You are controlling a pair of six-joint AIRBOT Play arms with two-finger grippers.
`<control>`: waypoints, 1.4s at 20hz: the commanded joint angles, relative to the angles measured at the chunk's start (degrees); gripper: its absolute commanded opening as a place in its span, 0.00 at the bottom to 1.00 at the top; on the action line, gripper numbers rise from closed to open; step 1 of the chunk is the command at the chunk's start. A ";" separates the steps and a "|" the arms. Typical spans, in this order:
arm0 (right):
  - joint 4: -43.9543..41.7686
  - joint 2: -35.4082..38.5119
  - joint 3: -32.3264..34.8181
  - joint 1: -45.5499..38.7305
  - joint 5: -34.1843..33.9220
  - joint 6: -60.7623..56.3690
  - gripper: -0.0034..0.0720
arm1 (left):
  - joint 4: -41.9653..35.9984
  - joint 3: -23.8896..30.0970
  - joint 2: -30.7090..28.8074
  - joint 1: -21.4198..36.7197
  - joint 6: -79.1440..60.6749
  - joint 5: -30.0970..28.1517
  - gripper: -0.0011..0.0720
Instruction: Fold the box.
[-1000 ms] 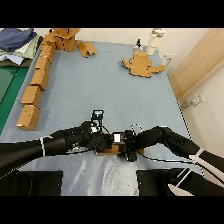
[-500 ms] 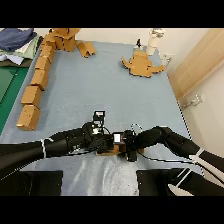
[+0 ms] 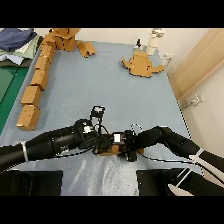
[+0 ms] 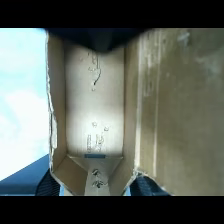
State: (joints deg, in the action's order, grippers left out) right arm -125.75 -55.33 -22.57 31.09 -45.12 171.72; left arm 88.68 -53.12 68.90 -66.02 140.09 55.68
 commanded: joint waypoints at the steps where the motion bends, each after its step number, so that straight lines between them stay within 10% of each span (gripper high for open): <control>1: -0.02 0.04 0.02 0.04 0.00 -0.02 0.71 | 0.09 -0.02 -2.97 0.04 -4.79 3.80 0.86; 6: -0.02 0.04 0.02 0.04 0.00 -0.02 0.71 | -0.17 0.02 -6.29 -0.07 -12.09 14.21 0.79; 11: -0.02 0.04 0.02 0.04 0.00 -0.02 0.71 | -0.94 3.21 -10.19 -0.07 -23.41 18.91 0.04; 20: -0.02 0.04 0.02 0.04 0.00 -0.02 0.71 | -33.20 25.42 -21.62 18.53 -100.06 -3.50 0.03; 21: -0.02 0.04 0.02 0.04 0.00 -0.02 0.71 | -33.18 25.77 -20.63 18.58 -106.14 -8.35 0.27; 22: -0.02 0.04 0.02 0.04 0.00 -0.02 0.71 | -33.70 25.97 -19.32 18.32 -109.13 -12.79 0.86; 23: -0.02 0.04 0.02 0.04 0.00 -0.02 0.71 | -33.62 25.99 -17.46 17.86 -109.79 -17.38 0.99; 28: -0.02 0.04 0.02 0.04 0.00 -0.02 0.71 | -35.58 26.01 -9.66 17.79 -116.48 -25.92 0.99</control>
State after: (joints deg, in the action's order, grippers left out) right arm -125.78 -55.33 -22.57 31.11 -45.12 171.70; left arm 54.92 -27.51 55.96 -48.56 31.86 36.60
